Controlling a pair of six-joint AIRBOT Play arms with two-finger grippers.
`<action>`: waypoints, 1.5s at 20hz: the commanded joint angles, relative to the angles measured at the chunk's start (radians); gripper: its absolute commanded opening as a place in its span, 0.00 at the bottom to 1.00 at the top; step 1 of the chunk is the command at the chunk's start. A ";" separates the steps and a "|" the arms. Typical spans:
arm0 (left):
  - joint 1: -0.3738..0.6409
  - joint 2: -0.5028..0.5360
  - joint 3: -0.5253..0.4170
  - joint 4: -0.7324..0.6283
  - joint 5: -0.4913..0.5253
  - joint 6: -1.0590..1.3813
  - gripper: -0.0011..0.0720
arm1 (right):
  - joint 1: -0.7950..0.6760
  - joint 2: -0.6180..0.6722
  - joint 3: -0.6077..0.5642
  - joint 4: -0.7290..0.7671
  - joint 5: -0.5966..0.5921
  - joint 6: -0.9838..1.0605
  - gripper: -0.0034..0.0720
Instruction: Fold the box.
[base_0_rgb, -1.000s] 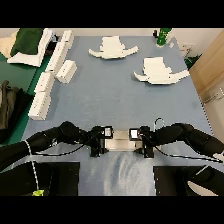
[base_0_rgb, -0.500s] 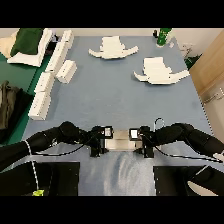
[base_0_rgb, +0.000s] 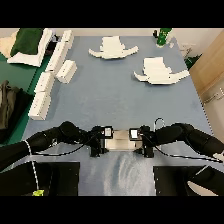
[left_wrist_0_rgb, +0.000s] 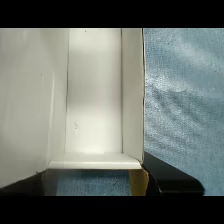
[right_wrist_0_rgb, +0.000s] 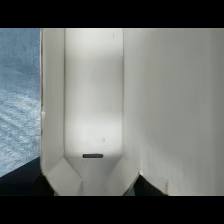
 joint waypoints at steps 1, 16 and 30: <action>0.001 -0.001 0.000 0.000 -0.002 0.001 0.65 | 0.001 0.000 0.001 -0.002 0.000 0.064 1.00; 0.001 -0.001 0.000 0.000 -0.002 0.001 0.65 | 0.001 0.248 0.118 -0.312 -0.410 0.679 0.99; 0.001 -0.001 0.000 0.000 -0.002 0.001 0.65 | 0.088 0.084 0.238 0.107 0.126 1.325 0.33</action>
